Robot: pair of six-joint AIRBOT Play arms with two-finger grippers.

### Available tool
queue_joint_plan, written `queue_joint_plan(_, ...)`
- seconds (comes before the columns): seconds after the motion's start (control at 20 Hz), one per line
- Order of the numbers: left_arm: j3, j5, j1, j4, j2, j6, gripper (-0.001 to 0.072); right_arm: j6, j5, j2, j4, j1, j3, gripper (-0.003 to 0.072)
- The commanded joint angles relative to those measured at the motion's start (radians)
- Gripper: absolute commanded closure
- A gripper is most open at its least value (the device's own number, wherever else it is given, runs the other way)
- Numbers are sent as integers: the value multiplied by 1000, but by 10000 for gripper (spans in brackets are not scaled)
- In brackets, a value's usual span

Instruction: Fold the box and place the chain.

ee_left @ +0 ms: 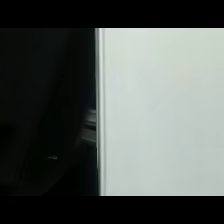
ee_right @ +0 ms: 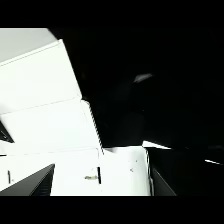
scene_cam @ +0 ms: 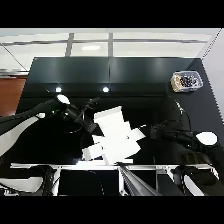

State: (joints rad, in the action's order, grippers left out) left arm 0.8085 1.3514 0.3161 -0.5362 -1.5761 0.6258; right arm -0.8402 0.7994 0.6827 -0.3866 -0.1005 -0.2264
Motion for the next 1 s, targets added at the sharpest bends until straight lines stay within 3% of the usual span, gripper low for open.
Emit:
queue_joint_plan(0.0, 17, -11, -1, -69, 15, 54, 688, -4, 23, -1, -172, 5, -87, -15)
queue_joint_plan(0.1, 18, -76, 3, -81, 67, 20, 688, -4, 37, -1, -290, 9, -174, -15)
queue_joint_plan(0.35, 18, -414, 80, -90, 245, -264, 687, 11, 19, -1, -303, 9, -294, -14)
queue_joint_plan(0.6, 18, -463, 131, -137, 244, -681, 684, 1, -18, 0, -161, 0, -295, -14)
queue_joint_plan(0.75, 19, -462, 162, -164, 207, -682, 684, 28, -10, 2, -298, -42, -294, -14)
queue_joint_plan(0.95, 21, -507, 199, -299, 172, -676, 684, 110, 16, 36, -406, -135, -293, -14)
